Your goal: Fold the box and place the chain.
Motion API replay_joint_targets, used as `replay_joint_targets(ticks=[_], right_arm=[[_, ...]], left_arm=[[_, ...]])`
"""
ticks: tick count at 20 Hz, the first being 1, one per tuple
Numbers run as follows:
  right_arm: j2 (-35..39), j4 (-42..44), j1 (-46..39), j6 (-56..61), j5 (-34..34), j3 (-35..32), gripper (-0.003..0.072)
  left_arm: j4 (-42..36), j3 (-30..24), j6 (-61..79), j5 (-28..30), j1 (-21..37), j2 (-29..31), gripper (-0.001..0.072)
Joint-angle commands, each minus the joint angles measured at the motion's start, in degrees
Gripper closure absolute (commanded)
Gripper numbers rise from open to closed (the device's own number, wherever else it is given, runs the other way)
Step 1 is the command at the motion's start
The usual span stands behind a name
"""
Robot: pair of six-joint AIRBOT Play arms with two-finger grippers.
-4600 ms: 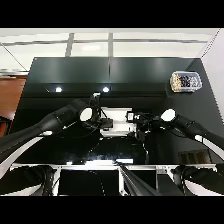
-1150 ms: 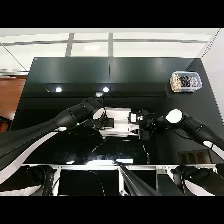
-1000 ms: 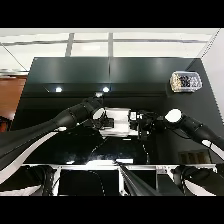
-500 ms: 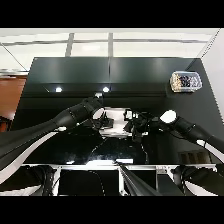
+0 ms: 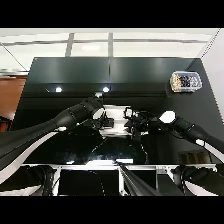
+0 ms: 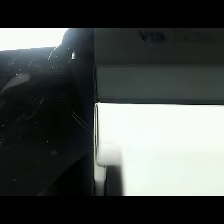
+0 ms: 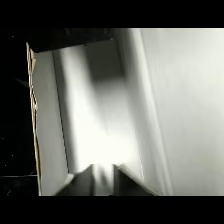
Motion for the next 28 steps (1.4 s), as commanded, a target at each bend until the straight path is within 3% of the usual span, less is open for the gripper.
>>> replay_joint_targets(ticks=[1, 4, 7, 11, 14, 20, 24, 28], right_arm=[[0.8, -1.9, -0.2, 5.6, 0.6, 0.2, 0.0677], [7.2, -14.4, -5.5, 36.0, 9.4, 4.9, 0.0677], [14.2, -26.6, -18.2, 55.3, 18.1, 6.7, 0.0677], [15.3, -25.8, -35.7, 79.8, 15.5, -1.6, 0.0677], [13.7, -15.5, -35.9, 78.1, 9.9, -9.0, 0.0677], [0.4, 0.9, -27.5, 61.3, 17.5, -9.5, 0.0677], [-2.3, 6.8, -25.2, 55.7, 17.4, -8.3, 0.0676], [-2.3, 6.3, -25.1, 55.5, 20.0, -4.2, 0.0676]], left_arm=[[0.0, 0.0, 0.1, -0.5, 0.0, 0.0, 0.0684], [0.0, 0.0, 0.1, -0.6, 0.0, 0.0, 0.0683], [0.0, 0.0, 0.1, -0.5, 0.0, 0.0, 0.0683], [0.0, 0.0, 0.1, -0.4, 0.0, 0.0, 0.0683], [0.0, 0.0, 0.1, -0.4, 0.0, 0.0, 0.0683], [0.0, 0.0, 0.1, -0.5, 0.0, 0.0, 0.0683], [0.0, 0.0, 0.1, -0.5, 0.0, 0.0, 0.0683], [0.0, 0.0, 0.1, -0.5, 0.0, 0.0, 0.0683]])
